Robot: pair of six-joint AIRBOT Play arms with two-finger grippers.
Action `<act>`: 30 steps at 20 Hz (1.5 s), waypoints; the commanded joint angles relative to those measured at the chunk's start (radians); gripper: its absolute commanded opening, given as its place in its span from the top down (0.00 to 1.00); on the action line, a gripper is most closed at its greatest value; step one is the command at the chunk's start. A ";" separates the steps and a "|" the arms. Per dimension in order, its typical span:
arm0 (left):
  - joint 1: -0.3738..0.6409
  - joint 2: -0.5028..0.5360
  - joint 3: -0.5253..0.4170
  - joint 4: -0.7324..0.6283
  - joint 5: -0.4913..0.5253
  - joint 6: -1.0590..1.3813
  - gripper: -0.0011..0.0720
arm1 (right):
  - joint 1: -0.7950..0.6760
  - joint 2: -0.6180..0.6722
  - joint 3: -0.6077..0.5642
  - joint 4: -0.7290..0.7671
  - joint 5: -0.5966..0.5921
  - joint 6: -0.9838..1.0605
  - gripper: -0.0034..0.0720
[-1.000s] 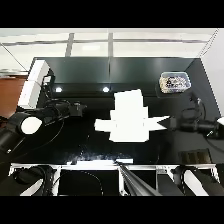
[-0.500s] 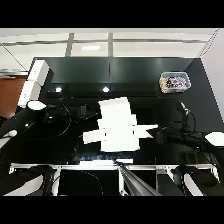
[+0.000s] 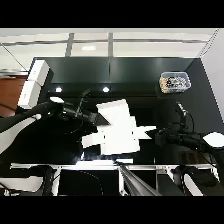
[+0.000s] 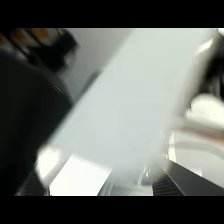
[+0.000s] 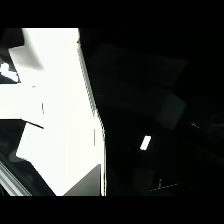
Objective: Fold the box and place the chain.
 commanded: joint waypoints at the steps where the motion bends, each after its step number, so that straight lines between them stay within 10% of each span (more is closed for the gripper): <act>1: -0.014 -0.082 0.066 0.143 -0.103 0.060 0.06 | 0.002 0.000 0.000 -0.007 0.001 0.029 0.94; 6: -0.001 -0.082 0.072 0.160 -0.092 0.153 0.44 | 0.002 0.000 0.000 -0.072 0.000 0.068 0.94; 25: -0.056 -0.082 0.072 0.126 -0.033 0.208 0.45 | 0.002 0.000 0.000 -0.088 0.008 0.082 0.94; 28: -0.044 -0.082 0.072 0.127 -0.048 0.208 0.54 | 0.002 0.000 0.000 -0.088 0.008 0.082 0.94; 30: -0.039 -0.082 0.072 0.129 -0.054 0.209 0.78 | 0.002 0.000 0.000 -0.088 0.008 0.082 0.94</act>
